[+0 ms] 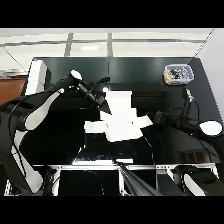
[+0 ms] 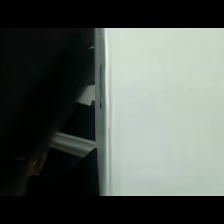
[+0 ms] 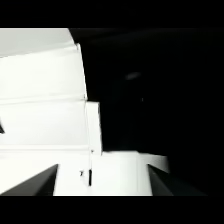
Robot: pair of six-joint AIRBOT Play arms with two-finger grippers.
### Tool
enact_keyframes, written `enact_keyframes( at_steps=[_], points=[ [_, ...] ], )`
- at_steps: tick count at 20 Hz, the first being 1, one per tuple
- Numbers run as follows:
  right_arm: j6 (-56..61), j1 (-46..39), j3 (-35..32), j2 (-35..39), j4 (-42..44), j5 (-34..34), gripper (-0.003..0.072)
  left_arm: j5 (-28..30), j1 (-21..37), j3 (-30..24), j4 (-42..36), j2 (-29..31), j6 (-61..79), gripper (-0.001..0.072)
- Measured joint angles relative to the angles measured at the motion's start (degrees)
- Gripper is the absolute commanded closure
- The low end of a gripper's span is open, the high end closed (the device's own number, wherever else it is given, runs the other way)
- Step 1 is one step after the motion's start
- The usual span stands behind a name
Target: Fold the box and place the chain.
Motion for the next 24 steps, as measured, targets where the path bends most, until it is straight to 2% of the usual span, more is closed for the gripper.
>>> enact_keyframes(
  at_steps=[3,5,8,11,13,16,24],
  points=[
    [-1.79,-0.04,7.82,0.02,-8.76,4.04,0.0016,0.07,-0.55,-0.85,1.66,3.74,0.81,0.0685],
    [-2.38,-0.04,12.09,0.02,-14.19,7.45,0.0016,3.52,-1.73,-5.14,2.23,9.79,4.63,0.0682],
    [-4.46,0.24,15.10,-0.13,-19.12,11.41,0.0017,16.61,-3.58,-16.72,2.40,21.03,16.68,0.0680],
    [-11.63,2.51,15.23,-0.81,-21.18,13.00,0.0017,26.40,-4.68,-25.51,2.08,27.32,33.77,0.0679],
    [-19.23,5.07,13.77,-1.55,-21.75,12.96,0.0017,30.01,-5.53,-28.35,1.95,28.17,43.25,0.0680],
    [-29.57,9.14,10.97,-2.51,-22.36,12.11,0.0017,33.57,-6.49,-30.08,1.68,27.39,50.47,0.0681],
    [-44.17,18.60,6.38,-7.96,-22.56,11.63,0.0017,36.35,-7.02,-31.10,1.68,25.94,55.41,0.0680]
  ],
)
